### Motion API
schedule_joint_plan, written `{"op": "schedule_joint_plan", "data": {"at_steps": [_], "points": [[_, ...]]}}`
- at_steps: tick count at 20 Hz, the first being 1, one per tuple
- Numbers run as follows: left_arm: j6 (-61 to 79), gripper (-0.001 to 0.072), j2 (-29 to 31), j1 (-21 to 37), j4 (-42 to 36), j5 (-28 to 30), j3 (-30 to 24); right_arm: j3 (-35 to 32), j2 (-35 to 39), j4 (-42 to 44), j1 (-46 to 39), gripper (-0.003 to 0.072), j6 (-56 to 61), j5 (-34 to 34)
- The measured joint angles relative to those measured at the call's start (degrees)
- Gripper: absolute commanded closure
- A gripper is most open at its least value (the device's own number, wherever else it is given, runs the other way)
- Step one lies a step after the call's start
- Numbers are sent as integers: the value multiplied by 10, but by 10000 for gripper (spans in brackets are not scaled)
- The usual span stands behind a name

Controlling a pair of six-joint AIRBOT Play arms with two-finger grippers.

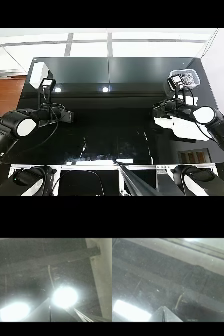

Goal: Fold the box and place the chain.

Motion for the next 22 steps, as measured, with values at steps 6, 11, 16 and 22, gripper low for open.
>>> {"op": "schedule_joint_plan", "data": {"at_steps": [6, 11, 16, 22], "points": [[0, 680, 0, 0, 0, 0, 0, 0, 0, 0, 0, 670, 0, 0], [0, 680, 0, 0, 0, 0, 0, 0, 0, 0, 0, 670, 0, 0], [0, 680, 0, 0, 0, 0, 0, 0, 0, 0, 0, 670, 0, 0], [0, 680, -1, 0, 0, 45, 0, 0, -1, 120, 1, 137, 0, -19]]}}
